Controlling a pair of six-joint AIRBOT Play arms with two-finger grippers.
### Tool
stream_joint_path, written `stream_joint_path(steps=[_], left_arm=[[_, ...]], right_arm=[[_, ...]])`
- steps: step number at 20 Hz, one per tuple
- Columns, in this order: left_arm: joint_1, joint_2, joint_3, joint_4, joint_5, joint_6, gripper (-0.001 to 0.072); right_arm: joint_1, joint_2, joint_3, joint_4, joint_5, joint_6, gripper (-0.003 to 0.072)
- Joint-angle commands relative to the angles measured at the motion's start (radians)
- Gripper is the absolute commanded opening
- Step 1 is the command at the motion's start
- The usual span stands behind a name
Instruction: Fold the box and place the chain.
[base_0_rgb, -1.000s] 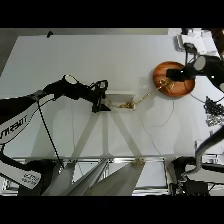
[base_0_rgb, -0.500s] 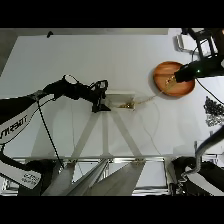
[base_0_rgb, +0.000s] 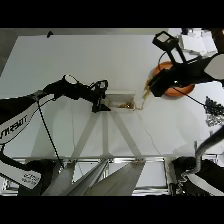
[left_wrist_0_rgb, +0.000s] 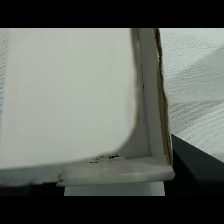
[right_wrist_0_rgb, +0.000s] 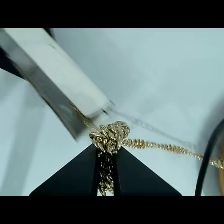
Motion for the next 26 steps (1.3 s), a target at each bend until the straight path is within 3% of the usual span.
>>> stream_joint_path(steps=[1,4,9,11,16,19,23,26], left_arm=[[0.000,0.000,0.000,0.000,0.000,0.000,0.0257],[0.000,0.000,0.000,0.000,0.000,0.000,0.0257],[0.000,0.000,0.000,0.000,0.000,0.000,0.0257],[0.000,0.000,0.000,0.000,0.000,0.000,0.0257],[0.000,0.000,0.000,0.000,0.000,0.000,0.0257],[0.000,0.000,0.000,0.000,0.000,0.000,0.0257],[0.000,0.000,0.000,0.000,0.000,0.000,0.0257],[0.000,0.000,0.000,0.000,0.000,0.000,0.0257]], right_arm=[[0.059,-0.041,0.001,0.207,-0.118,-0.085,0.0014],[0.077,-0.064,0.002,0.321,-0.224,-0.090,0.0014],[0.077,-0.067,0.002,0.431,-0.243,-0.149,0.0015],[0.076,-0.067,0.002,0.350,-0.249,-0.143,0.0015],[0.076,-0.041,0.002,-0.092,-0.204,0.061,0.0014],[0.076,-0.021,0.002,-0.278,-0.132,0.107,0.0014],[0.076,-0.019,0.002,-0.307,0.006,0.095,0.0015],[0.076,-0.019,0.002,-0.264,0.031,0.092,0.0013]])
